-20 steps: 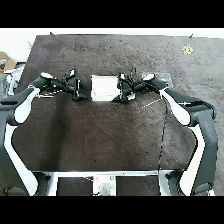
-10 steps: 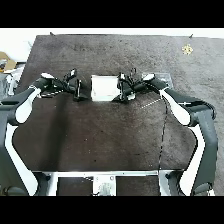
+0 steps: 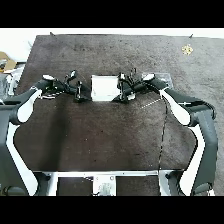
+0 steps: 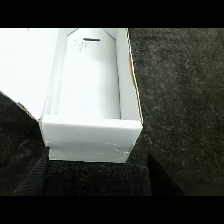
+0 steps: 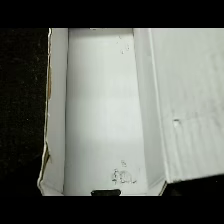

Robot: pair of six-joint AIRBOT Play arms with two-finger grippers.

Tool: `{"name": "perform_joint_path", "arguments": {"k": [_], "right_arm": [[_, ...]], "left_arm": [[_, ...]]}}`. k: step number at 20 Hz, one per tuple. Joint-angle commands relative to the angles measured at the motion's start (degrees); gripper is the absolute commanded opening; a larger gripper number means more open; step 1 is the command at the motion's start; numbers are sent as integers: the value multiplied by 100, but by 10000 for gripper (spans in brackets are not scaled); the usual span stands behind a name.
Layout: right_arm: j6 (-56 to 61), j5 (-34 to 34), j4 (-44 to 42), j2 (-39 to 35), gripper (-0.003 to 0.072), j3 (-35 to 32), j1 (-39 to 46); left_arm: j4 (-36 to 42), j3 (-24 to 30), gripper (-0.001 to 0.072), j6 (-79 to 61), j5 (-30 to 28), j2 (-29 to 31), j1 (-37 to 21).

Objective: Fold the box and place the chain.

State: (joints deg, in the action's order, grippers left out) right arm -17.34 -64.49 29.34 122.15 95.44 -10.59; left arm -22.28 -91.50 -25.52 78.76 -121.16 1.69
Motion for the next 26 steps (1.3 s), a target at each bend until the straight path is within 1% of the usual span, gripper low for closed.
{"name": "perform_joint_path", "arguments": {"k": [1, 3, 10, 13, 17, 26], "right_arm": [[2, -2, -2, -4, 444, 2, -4], [2, -2, -2, -4, 444, 2, -4], [2, -2, -2, -4, 444, 2, -4], [2, -2, -2, -4, 444, 2, -4], [2, -2, -2, -4, 445, 2, -4], [2, 0, -2, -4, 444, 2, -4]], "left_arm": [[28, -2, 708, -9, -83, -4, 4], [28, -2, 708, -79, -188, -4, 4], [50, -2, 708, -190, -131, -9, 4], [151, -2, 708, -184, -138, -118, 120], [402, -2, 707, -197, -315, -210, 282], [396, -2, 707, -282, -507, -256, 389]]}}
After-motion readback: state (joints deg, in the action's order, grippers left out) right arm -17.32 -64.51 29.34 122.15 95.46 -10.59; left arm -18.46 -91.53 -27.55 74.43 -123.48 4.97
